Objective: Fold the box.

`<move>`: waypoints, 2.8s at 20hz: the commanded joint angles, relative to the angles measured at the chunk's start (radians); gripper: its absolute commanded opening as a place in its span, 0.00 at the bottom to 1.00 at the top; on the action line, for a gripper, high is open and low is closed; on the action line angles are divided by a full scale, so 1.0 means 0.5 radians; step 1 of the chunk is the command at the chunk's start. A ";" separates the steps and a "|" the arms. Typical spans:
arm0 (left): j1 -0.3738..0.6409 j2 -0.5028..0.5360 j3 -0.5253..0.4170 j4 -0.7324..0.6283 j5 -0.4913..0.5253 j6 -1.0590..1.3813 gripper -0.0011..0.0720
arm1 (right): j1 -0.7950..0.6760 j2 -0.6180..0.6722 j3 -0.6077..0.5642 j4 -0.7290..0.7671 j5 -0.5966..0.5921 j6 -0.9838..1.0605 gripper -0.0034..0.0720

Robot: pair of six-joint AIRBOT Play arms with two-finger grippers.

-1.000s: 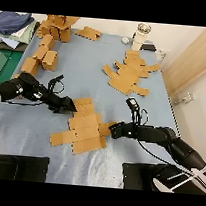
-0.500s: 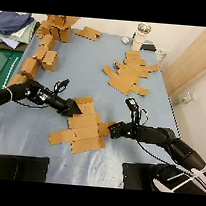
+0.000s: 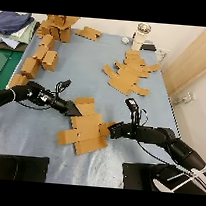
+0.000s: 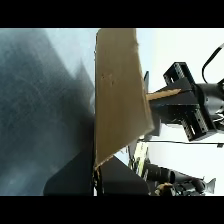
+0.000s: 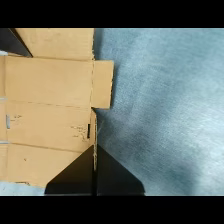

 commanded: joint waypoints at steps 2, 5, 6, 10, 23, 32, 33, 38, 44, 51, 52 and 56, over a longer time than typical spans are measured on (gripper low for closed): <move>0.001 -0.008 0.002 -0.133 -0.003 0.285 0.03 | 0.000 0.000 0.000 0.001 -0.011 0.002 0.05; 0.002 -0.008 0.002 -0.159 0.017 0.282 0.04 | 0.000 0.000 0.000 0.001 -0.016 0.003 0.05; 0.001 -0.008 0.002 -0.168 0.019 0.282 0.04 | 0.000 0.000 0.000 0.001 -0.018 0.003 0.05; 0.001 -0.008 0.002 -0.166 0.029 0.272 0.41 | 0.000 0.000 0.000 -0.020 -0.025 0.009 0.05; 0.002 -0.008 0.002 0.113 -0.043 0.259 0.03 | 0.000 -0.001 0.000 -0.073 -0.025 0.039 0.05; 0.001 -0.008 0.002 0.101 -0.005 0.294 0.03 | 0.000 -0.001 0.000 -0.089 -0.025 0.042 0.05; 0.001 -0.008 0.002 0.087 -0.008 0.317 0.03 | 0.000 -0.001 0.000 -0.089 -0.024 0.042 0.07; -0.067 0.047 0.055 -0.031 -0.101 0.465 0.03 | -0.213 0.004 0.195 -0.452 -0.117 0.249 0.55; -0.526 0.483 0.051 0.106 0.526 0.694 0.03 | -0.453 0.004 0.725 -0.385 -0.681 0.558 0.05; -0.900 0.805 -0.146 0.224 1.044 0.977 0.03 | -0.201 0.004 0.601 -0.458 -0.803 0.864 0.05; -0.930 0.845 -0.203 0.223 1.109 1.014 0.03 | -0.183 0.004 0.588 -0.542 -0.782 0.940 0.05; -1.025 0.986 -0.427 0.161 1.286 1.211 0.03 | -0.178 0.003 0.581 -0.597 -0.686 0.983 0.05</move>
